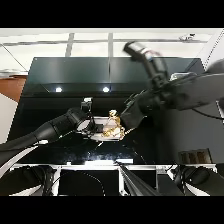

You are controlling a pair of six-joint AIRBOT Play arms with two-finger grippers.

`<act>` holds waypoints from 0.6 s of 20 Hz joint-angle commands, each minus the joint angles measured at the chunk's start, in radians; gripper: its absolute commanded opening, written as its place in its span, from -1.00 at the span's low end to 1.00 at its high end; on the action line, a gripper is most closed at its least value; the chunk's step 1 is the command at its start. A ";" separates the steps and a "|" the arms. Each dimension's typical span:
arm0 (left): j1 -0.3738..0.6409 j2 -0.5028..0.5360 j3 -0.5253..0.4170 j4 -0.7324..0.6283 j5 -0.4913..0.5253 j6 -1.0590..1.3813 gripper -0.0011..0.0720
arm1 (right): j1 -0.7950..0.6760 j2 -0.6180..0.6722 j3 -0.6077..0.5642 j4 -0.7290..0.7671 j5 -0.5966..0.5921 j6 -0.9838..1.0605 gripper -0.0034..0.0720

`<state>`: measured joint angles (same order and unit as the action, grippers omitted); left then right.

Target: Fold the box and place the chain.

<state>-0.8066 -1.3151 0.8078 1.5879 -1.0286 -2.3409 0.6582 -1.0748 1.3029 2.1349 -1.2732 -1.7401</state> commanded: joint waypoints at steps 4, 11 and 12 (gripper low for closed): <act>0.001 0.000 0.000 0.000 -0.002 0.000 -0.88 | 0.042 -0.141 -0.039 -0.009 0.009 -0.023 -0.86; 0.001 0.000 0.000 0.001 -0.001 0.000 -0.88 | -0.026 -0.142 -0.058 -0.068 -0.072 -0.023 0.56; 0.001 0.000 0.000 0.001 -0.001 0.000 -0.88 | -0.076 -0.126 -0.059 -0.082 -0.111 -0.038 0.56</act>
<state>-0.8062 -1.3151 0.8078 1.5879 -1.0294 -2.3409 0.6498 -1.2144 1.2469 2.0892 -1.3037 -1.7630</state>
